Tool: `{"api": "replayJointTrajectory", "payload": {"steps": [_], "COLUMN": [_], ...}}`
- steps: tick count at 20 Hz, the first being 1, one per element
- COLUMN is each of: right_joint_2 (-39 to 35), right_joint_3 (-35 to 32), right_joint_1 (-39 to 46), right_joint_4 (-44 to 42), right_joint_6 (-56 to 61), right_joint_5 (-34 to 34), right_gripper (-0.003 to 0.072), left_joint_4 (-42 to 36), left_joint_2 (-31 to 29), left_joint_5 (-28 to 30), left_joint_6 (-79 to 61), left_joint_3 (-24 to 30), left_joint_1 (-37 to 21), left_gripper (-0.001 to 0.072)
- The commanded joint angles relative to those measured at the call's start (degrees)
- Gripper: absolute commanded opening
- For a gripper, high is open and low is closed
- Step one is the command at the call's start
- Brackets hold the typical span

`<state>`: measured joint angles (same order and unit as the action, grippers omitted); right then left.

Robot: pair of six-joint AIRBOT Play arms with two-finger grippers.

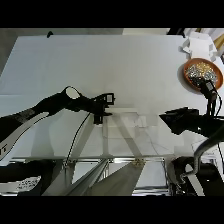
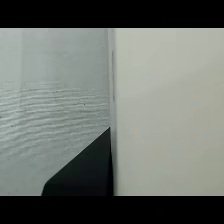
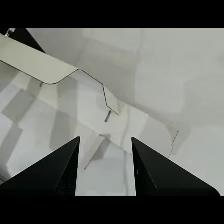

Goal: Fold the box and place the chain.

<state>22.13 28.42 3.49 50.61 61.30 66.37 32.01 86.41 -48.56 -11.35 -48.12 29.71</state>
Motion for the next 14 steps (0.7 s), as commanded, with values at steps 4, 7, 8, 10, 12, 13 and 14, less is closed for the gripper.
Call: {"api": "replayJointTrajectory", "payload": {"steps": [4, 7, 8, 10, 12, 13, 14], "right_joint_2": [-0.02, -0.02, -0.02, -0.02, -0.02, -0.02, -0.02], "right_joint_3": [0.00, 0.00, 0.00, 0.00, 0.00, 0.00, 0.00], "right_joint_1": [-0.02, -0.02, -0.02, -0.02, -0.02, -0.02, -0.02], "right_joint_4": [0.74, 0.83, 0.83, 0.83, 0.83, 0.81, 0.74], "right_joint_6": [-0.07, -0.07, -0.07, -0.07, -0.07, -0.07, -0.09], "right_joint_5": [0.00, 0.00, 0.02, 0.07, 0.11, 0.13, 0.24], "right_gripper": [0.0358, 0.0358, 0.0358, 0.0358, 0.0359, 0.0359, 0.0359], "left_joint_4": [2.01, 2.29, 2.29, 2.29, 2.29, 2.29, 2.29], "left_joint_2": [0.76, 0.76, 0.76, 0.76, 0.76, 0.76, 0.76], "left_joint_5": [-0.07, -0.07, -0.07, -0.07, -0.09, -0.09, -0.09], "left_joint_6": [0.00, 0.02, 0.00, 0.00, 0.00, 0.02, 0.00], "left_joint_3": [-0.11, -0.11, -0.11, -0.11, -0.11, -0.11, -0.11], "left_joint_1": [0.02, 0.02, 0.02, 0.02, 0.02, 0.02, 0.02], "left_gripper": [0.0006, 0.0008, 0.0009, 0.0013, 0.0013, 0.0013, 0.0013]}}
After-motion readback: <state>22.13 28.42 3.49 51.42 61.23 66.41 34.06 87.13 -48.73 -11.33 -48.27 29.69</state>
